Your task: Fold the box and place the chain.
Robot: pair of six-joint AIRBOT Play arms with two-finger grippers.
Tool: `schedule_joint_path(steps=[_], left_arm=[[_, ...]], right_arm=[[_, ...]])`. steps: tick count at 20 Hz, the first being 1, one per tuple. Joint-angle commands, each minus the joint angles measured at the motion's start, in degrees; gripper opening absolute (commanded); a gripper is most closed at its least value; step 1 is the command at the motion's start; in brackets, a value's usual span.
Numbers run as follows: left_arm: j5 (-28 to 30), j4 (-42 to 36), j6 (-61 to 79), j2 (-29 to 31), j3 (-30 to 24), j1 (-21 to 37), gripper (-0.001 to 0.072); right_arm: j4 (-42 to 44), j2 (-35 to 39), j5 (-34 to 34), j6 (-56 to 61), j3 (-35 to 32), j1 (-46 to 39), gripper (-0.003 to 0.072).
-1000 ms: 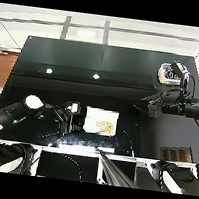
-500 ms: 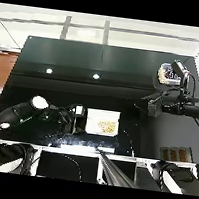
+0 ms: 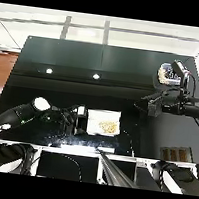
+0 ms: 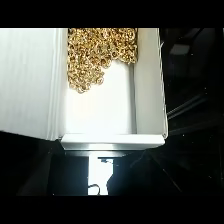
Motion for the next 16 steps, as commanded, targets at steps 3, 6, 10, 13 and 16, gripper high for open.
schedule_joint_path(steps=[3,6,10,13,16], left_arm=[[-0.1,2.2,-4.2,0.0,-0.1,-0.9,0.0709],[1.2,2.1,-4.3,0.0,-0.1,-3.4,0.071],[5.0,2.1,-7.1,0.0,-0.1,-4.4,0.071],[5.0,2.1,-7.1,0.0,-0.1,-4.4,0.071],[4.9,2.1,-7.1,0.0,0.0,-4.5,0.071]], right_arm=[[0.0,0.0,0.0,0.0,0.0,0.1,0.0704],[0.0,0.0,-0.5,0.0,0.0,0.1,0.0704],[0.0,0.0,-0.5,0.0,0.0,0.1,0.0704],[0.0,0.0,-0.5,0.0,0.0,0.1,0.0704],[0.0,0.0,-0.5,0.0,0.0,0.1,0.0704]])
